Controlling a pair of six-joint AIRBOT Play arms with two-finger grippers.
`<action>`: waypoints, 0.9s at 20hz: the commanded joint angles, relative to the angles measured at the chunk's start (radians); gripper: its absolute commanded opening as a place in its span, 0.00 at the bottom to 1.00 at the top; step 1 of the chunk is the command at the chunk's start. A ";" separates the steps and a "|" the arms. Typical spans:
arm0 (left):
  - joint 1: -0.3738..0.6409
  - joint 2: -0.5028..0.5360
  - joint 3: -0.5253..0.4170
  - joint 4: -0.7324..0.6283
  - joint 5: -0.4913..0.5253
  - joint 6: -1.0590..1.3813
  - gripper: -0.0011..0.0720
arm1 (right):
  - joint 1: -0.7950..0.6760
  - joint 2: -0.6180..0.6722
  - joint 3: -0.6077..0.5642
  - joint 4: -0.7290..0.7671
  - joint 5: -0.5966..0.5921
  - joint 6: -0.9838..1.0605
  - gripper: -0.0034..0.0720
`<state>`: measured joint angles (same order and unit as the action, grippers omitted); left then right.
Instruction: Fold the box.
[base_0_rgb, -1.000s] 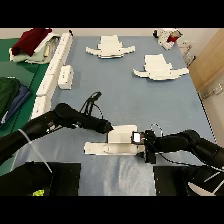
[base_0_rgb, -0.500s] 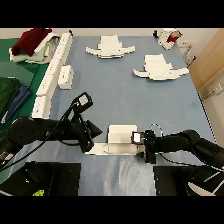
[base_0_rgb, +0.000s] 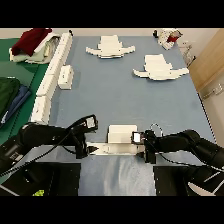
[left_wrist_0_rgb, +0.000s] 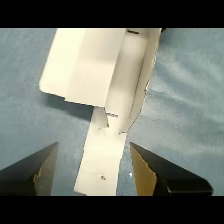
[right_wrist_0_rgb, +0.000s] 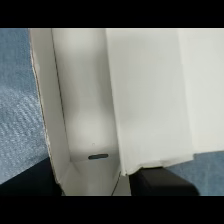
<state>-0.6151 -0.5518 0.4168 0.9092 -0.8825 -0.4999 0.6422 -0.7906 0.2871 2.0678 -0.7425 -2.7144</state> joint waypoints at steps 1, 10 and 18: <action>0.006 -0.123 -0.039 -0.129 0.047 0.228 0.93 | 0.001 0.000 0.000 0.000 0.000 0.000 0.64; -0.051 -0.284 -0.039 -0.157 0.080 0.277 0.89 | 0.001 0.000 0.000 0.000 0.000 0.000 0.64; -0.128 -0.315 -0.039 -0.196 0.176 0.307 0.32 | 0.001 0.000 0.000 0.000 0.000 0.000 0.64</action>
